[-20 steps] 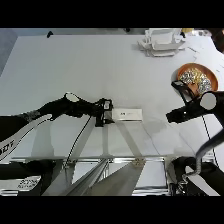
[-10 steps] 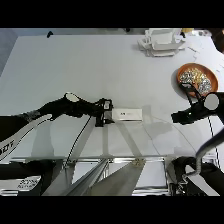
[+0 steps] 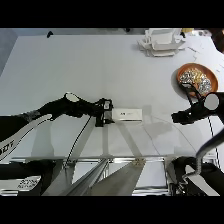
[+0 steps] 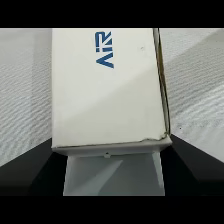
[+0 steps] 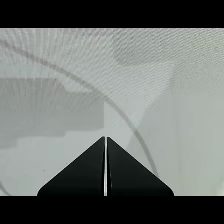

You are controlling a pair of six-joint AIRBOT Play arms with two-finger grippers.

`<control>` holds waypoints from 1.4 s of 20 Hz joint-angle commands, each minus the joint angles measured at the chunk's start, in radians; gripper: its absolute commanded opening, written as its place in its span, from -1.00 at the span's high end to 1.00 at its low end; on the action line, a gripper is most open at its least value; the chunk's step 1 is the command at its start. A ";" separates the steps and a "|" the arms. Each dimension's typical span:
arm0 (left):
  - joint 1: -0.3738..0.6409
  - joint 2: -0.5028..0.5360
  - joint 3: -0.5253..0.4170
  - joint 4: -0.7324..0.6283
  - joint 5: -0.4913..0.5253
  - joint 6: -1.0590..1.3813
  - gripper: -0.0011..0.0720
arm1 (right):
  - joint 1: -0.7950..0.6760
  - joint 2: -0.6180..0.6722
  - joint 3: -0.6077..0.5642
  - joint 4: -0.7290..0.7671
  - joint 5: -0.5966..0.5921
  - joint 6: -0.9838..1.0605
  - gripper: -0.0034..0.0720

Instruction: Fold the box and place the chain.

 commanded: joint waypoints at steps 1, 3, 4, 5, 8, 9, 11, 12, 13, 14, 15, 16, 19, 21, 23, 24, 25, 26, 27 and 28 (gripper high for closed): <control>0.018 0.041 0.000 -0.019 -0.003 -0.033 0.95 | -0.001 0.001 -0.001 0.001 0.000 0.000 0.88; 0.057 0.128 0.000 -0.017 0.014 -0.137 0.96 | -0.001 0.001 -0.001 0.001 -0.001 0.000 0.88; 0.086 0.176 0.000 -0.015 0.032 -0.202 0.96 | -0.001 0.001 -0.001 0.001 -0.001 0.000 0.88; 0.124 0.231 0.000 -0.006 0.058 -0.272 0.96 | -0.001 0.001 -0.001 0.001 -0.001 0.000 0.88; 0.263 0.382 0.000 0.042 0.098 -0.478 0.95 | -0.001 0.001 -0.001 0.001 -0.001 0.000 0.88; 0.320 0.430 0.000 0.079 0.099 -0.544 0.95 | -0.001 0.001 -0.001 0.001 -0.001 0.000 0.88; 0.437 0.510 0.000 0.184 0.099 -0.676 0.95 | -0.001 0.001 -0.001 0.001 -0.001 0.000 0.88; 0.501 0.541 0.000 0.249 0.100 -0.746 0.94 | -0.001 0.001 -0.001 0.001 -0.001 0.000 0.88; 0.562 0.562 0.000 0.314 0.099 -0.811 0.94 | -0.001 0.001 -0.001 0.001 -0.001 0.000 0.88; 0.619 0.574 0.000 0.384 0.098 -0.892 0.94 | -0.001 0.001 -0.001 0.001 -0.001 0.000 0.88; 0.678 0.575 0.000 0.469 0.098 -1.001 0.94 | -0.001 0.001 -0.001 0.001 -0.001 0.000 0.88; 0.732 0.571 0.000 0.561 0.099 -1.117 0.94 | -0.001 0.001 -0.001 0.001 -0.001 0.000 0.88; 0.848 0.544 -0.001 0.766 0.081 -1.423 0.89 | -0.001 0.001 -0.001 0.001 -0.001 0.000 0.88; 0.888 0.519 -0.001 0.874 0.045 -1.534 0.76 | -0.001 0.001 -0.001 0.001 -0.001 0.000 0.88; 0.895 0.491 -0.001 0.961 -0.006 -1.592 0.72 | -0.001 0.001 -0.001 0.001 -0.001 0.000 0.88; 0.893 0.475 -0.001 0.991 -0.040 -1.602 0.72 | -0.001 0.001 -0.001 0.001 -0.001 0.000 0.88; 0.894 0.460 -0.001 1.001 -0.075 -1.602 0.72 | -0.001 0.001 -0.001 0.001 -0.001 0.000 0.88; 0.894 0.445 -0.001 1.008 -0.107 -1.602 0.70 | -0.001 0.001 -0.001 0.001 -0.001 0.000 0.88; 0.895 0.431 -0.001 1.009 -0.139 -1.602 0.55 | -0.001 0.001 -0.001 0.001 -0.001 0.000 0.88; 0.894 0.418 -0.001 1.010 -0.165 -1.602 0.45 | -0.001 0.001 -0.001 0.001 -0.001 0.000 0.88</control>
